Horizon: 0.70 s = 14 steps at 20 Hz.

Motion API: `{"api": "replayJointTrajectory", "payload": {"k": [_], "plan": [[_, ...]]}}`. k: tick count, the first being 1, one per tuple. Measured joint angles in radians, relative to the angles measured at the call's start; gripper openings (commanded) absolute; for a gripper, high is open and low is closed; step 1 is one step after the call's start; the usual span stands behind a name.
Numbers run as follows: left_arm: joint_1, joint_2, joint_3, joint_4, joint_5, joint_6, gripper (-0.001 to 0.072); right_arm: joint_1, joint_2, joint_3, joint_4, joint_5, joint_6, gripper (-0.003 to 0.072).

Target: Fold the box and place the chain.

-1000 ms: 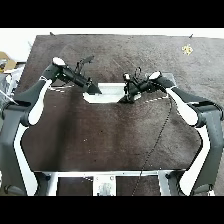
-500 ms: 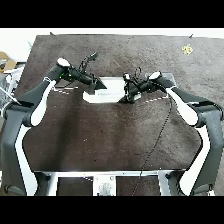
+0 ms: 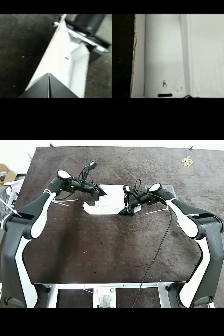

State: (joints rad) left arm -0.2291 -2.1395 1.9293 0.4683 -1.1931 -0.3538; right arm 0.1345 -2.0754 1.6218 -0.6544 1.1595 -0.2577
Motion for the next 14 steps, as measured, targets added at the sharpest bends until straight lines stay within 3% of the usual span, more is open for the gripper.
{"api": "replayJointTrajectory", "payload": {"k": [14], "plan": [[0.001, -0.035, 0.0, 0.105, 0.007, -0.097, 0.0009, 0.0, 0.0, 0.0, 0.001, 0.0, 0.0, 0.0509]]}}
